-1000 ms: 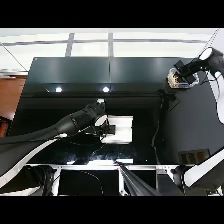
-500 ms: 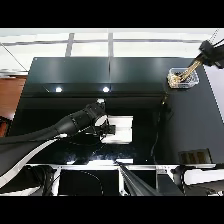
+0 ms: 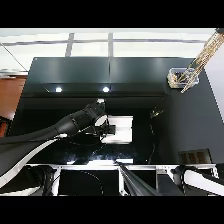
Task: Fold the box and place the chain.
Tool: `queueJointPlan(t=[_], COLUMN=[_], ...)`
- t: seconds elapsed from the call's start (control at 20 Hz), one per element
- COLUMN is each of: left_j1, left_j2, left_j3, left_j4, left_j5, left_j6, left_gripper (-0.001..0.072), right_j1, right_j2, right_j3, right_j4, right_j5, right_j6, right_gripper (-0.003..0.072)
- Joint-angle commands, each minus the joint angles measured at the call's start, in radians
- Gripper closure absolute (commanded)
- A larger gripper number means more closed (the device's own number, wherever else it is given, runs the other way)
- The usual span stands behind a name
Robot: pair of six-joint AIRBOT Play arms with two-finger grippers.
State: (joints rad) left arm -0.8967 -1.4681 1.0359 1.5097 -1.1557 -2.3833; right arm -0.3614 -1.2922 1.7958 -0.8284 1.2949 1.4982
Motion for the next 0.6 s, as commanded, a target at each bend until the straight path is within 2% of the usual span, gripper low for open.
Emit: queueJointPlan(t=[0.0, 0.15, 0.3, 0.55], left_j1=[0.001, 0.000, 0.000, 0.000], left_j2=[0.000, 0.000, 0.000, 0.000], left_j3=[0.000, 0.000, 0.000, 0.000], left_j4=[0.000, 0.000, 0.000, 0.000], left_j5=[0.000, 0.003, 0.003, 0.002], left_j6=[0.000, 0.000, 0.000, 0.000], left_gripper=[0.0680, 0.0680, 0.0680, 0.0680], right_j1=[-0.002, 0.021, 0.119, 0.322], right_j2=[0.085, 0.146, 0.195, 0.314], right_j3=[0.001, -0.005, -0.012, -0.093], right_j4=[0.063, 0.093, 0.076, -0.159], right_j5=[0.040, 0.080, 0.136, 0.236], right_j6=[-0.041, -0.045, -0.064, -0.067], right_gripper=[0.0679, 0.0679, 0.0679, 0.0679])
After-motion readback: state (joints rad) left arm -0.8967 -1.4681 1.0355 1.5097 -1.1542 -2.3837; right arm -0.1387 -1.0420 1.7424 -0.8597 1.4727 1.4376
